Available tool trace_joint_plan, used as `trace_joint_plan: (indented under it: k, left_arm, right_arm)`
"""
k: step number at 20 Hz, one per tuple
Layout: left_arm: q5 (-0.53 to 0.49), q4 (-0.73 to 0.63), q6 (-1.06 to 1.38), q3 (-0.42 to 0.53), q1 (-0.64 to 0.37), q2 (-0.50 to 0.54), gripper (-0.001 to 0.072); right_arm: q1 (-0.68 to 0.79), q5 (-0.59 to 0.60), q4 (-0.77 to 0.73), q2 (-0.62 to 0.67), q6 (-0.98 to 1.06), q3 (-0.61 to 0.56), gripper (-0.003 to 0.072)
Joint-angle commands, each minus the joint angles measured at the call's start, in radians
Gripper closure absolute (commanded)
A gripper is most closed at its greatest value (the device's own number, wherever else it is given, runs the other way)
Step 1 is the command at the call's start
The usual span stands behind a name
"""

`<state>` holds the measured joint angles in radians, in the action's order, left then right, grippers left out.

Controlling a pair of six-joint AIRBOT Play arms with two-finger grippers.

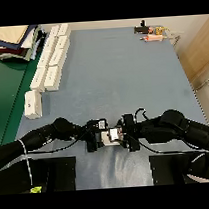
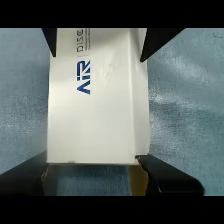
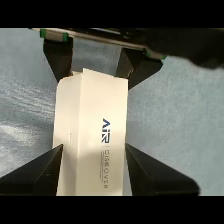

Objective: Fold the box.

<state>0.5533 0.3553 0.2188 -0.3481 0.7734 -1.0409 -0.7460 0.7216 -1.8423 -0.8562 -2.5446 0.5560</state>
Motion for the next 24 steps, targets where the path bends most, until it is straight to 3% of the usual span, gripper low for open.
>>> trace_joint_plan:
  k: [1, 16, 22, 23, 24]
  left_arm:
    - [0.004, 0.000, 0.001, -0.001, 0.000, 0.000, 0.0282]
    - [0.004, 0.001, 0.001, -0.001, 0.000, 0.000, 0.0282]
    - [0.004, 0.000, 0.001, -0.001, 0.000, 0.000, 0.0283]
    - [0.004, 0.001, 0.001, -0.001, 0.000, 0.000, 0.0282]
    - [0.004, 0.000, 0.001, -0.001, 0.000, 0.000, 0.0283]
  right_arm:
    - [-0.025, -0.018, 0.031, 0.010, -0.002, 0.000, 0.0077]
    - [-0.029, -0.006, 0.097, 0.056, 0.058, 0.051, 0.0077]
    - [-0.029, -0.005, 0.111, 0.006, 0.073, 0.051, 0.0104]
    - [-0.029, -0.002, 0.111, -0.006, 0.080, 0.051, 0.0145]
    - [-0.029, 0.008, 0.111, -0.012, 0.080, 0.051, 0.0285]
